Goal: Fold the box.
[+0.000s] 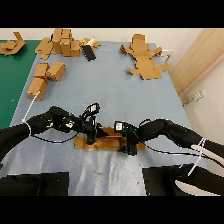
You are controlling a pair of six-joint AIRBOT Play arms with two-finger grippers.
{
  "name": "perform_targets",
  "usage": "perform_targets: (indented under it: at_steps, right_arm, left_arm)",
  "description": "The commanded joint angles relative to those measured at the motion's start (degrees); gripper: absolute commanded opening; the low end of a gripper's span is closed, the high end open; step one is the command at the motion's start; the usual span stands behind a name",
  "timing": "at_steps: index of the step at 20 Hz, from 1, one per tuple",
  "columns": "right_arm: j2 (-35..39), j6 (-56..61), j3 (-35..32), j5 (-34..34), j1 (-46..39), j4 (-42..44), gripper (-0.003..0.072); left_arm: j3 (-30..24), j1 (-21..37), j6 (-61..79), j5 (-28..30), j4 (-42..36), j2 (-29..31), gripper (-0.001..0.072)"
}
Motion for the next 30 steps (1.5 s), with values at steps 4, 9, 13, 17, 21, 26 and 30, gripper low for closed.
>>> perform_targets:
  at_steps: [4,9,13,17,21,26,30]
  right_arm:
    - [-2.12,0.00,0.04,1.66,1.62,0.02,0.0706]
    - [-2.16,0.00,0.04,1.66,1.62,0.02,0.0569]
    - [-2.16,0.00,0.04,1.53,1.62,0.02,0.0429]
    - [-2.16,0.02,0.04,0.83,1.62,0.02,0.0430]
    - [-2.16,0.00,0.04,0.09,1.62,0.02,0.0430]
    - [-2.16,0.04,0.04,0.22,1.62,-0.52,0.0430]
    - [-2.16,0.04,0.04,1.49,1.62,-0.52,0.0430]
  left_arm:
    - [-0.02,0.04,0.00,0.02,0.00,0.00,0.0010]
    - [-0.02,0.04,0.00,0.02,0.00,0.00,0.0011]
    - [-0.02,0.04,0.02,0.02,0.00,0.00,0.0010]
    - [-0.02,0.04,0.00,0.02,0.00,0.00,0.0010]
    - [-0.02,0.04,0.00,0.02,0.00,0.00,0.0010]
    - [-0.02,0.04,0.00,0.02,0.00,0.00,0.0011]
    - [-0.02,0.04,0.00,0.02,0.00,0.00,0.0010]
